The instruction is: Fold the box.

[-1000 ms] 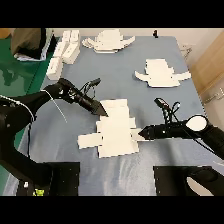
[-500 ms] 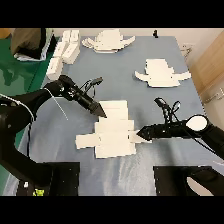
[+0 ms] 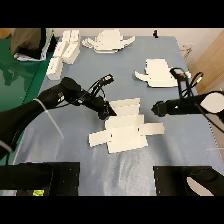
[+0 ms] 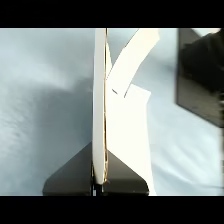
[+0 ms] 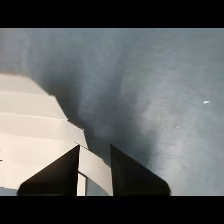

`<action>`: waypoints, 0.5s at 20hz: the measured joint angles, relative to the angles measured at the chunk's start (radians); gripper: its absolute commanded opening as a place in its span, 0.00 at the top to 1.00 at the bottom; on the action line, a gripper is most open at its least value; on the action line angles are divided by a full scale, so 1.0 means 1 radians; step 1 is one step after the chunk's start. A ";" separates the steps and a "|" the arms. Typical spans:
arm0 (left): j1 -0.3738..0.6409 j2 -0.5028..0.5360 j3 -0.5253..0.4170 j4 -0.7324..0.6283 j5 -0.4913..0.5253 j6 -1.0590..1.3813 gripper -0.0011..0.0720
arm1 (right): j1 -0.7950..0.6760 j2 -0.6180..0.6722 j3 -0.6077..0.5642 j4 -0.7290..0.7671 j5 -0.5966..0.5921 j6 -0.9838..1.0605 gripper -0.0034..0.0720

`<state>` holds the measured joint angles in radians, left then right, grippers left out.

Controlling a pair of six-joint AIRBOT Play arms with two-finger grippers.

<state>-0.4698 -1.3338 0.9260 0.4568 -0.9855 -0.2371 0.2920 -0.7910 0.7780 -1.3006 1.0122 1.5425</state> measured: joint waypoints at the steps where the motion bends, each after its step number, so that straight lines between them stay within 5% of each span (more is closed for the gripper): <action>1: -0.024 0.049 -0.046 -0.018 0.077 0.067 0.97 | 0.000 0.000 0.035 -0.034 0.021 0.043 0.67; 5: -0.113 0.195 -0.198 -0.097 0.275 0.332 0.97 | 0.000 -0.008 0.101 -0.099 0.053 0.137 0.67; 10: -0.224 0.254 -0.297 -0.130 0.412 0.536 0.97 | 0.000 -0.037 0.119 -0.104 0.037 0.177 0.67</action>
<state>-0.6941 -1.0798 0.6292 0.3267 -0.5732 0.2989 0.2924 -0.8284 0.8970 -1.4048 1.0489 1.7191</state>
